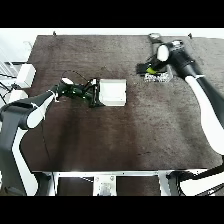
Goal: Fold the box and place the chain.
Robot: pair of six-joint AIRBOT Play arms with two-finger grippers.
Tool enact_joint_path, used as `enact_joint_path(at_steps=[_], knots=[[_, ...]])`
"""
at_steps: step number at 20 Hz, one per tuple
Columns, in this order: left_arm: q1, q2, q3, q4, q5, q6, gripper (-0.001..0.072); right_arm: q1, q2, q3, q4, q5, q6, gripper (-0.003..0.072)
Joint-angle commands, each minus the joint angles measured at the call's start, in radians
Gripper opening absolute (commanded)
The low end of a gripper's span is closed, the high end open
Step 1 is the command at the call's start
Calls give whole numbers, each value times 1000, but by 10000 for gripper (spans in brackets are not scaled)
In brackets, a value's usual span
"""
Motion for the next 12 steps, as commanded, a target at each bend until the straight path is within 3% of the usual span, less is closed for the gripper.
enact_joint_path(at_steps=[1,5,12], knots=[[0,1,1,0,3,0,583,-169,-34,0,126,-171,-135,391],[0,1,1,0,3,0,583,-267,-147,21,344,-243,-343,391],[0,1,1,0,3,0,583,-266,-323,170,340,-200,-454,361]])
